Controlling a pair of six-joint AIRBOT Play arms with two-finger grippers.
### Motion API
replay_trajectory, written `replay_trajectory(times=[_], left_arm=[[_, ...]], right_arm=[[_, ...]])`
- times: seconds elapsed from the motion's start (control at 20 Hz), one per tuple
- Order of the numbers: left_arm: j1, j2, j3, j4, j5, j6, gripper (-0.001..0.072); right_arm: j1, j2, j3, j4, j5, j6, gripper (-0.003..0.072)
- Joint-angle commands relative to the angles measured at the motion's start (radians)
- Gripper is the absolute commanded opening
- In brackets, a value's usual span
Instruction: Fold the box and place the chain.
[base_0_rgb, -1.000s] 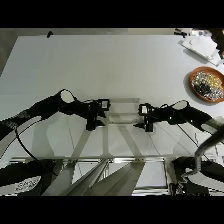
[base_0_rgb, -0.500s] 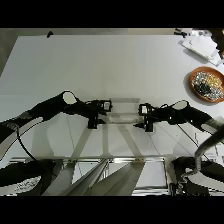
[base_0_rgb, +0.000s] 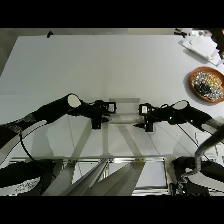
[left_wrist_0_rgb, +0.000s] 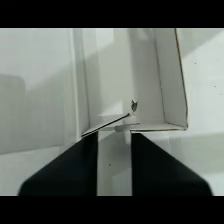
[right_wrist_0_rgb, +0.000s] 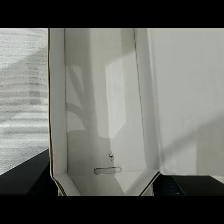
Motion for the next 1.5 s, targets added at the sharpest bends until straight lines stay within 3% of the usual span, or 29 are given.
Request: replay_trajectory(times=[0.0,0.35,0.5,1.05,1.25,1.45], left_arm=[[-0.016,-0.005,0.0,-0.037,0.006,0.002,0.015],[-0.036,-0.035,0.0,-0.074,0.01,0.001,0.0159],[-0.039,-0.036,0.0,-0.089,0.014,0.001,0.0395],[-0.043,-0.056,0.0,-0.104,0.021,0.001,0.0461],[-0.021,-0.044,0.0,-0.115,-0.021,-0.071,0.0372],[0.053,-0.034,0.0,-0.087,-0.192,-0.197,0.0043]], right_arm=[[0.001,0.0,0.0,0.0,0.0,0.0,0.0465],[0.001,0.0,0.0,0.0,0.0,0.0,0.0465],[0.001,0.0,0.0,0.0,0.0,0.0,0.0465],[0.001,0.0,0.0,0.0,0.0,0.0,0.0465],[0.001,0.0,0.0,0.0,0.0,0.0,0.0465],[0.001,0.0,0.0,0.0,0.0,0.0,0.0465]])
